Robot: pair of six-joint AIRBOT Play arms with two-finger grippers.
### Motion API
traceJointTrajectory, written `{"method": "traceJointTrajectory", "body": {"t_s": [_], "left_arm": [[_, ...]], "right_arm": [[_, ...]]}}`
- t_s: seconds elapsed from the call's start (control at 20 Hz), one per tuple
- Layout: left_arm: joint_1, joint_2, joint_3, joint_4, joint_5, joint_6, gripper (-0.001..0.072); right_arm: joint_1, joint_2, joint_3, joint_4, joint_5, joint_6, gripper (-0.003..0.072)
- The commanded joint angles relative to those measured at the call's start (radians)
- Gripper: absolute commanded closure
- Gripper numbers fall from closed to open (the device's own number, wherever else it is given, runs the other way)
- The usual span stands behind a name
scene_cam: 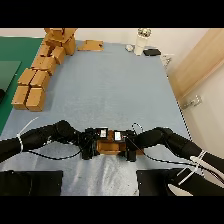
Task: Fold the box.
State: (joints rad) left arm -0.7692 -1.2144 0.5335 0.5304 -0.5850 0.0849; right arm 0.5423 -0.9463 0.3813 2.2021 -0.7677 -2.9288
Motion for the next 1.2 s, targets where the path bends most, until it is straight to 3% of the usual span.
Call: {"method": "traceJointTrajectory", "body": {"t_s": [0.0, 1.0, 1.1, 1.15], "left_arm": [[0.000, 0.001, 0.000, 0.001, 0.000, 0.000, 0.0211], [0.000, 0.001, 0.000, 0.001, 0.000, 0.000, 0.0211], [0.000, 0.001, 0.000, 0.001, -0.001, 0.000, 0.0211], [0.000, 0.001, 0.000, 0.001, 0.000, 0.000, 0.0211]], "right_arm": [[0.001, 0.000, 0.000, 0.000, 0.000, 0.000, 0.0184], [0.002, 0.000, 0.000, -0.016, -0.002, 0.000, 0.0178], [0.001, 0.000, 0.000, -0.021, -0.008, 0.001, -0.0024], [0.001, 0.000, 0.000, -0.019, -0.020, 0.001, -0.0025]]}}
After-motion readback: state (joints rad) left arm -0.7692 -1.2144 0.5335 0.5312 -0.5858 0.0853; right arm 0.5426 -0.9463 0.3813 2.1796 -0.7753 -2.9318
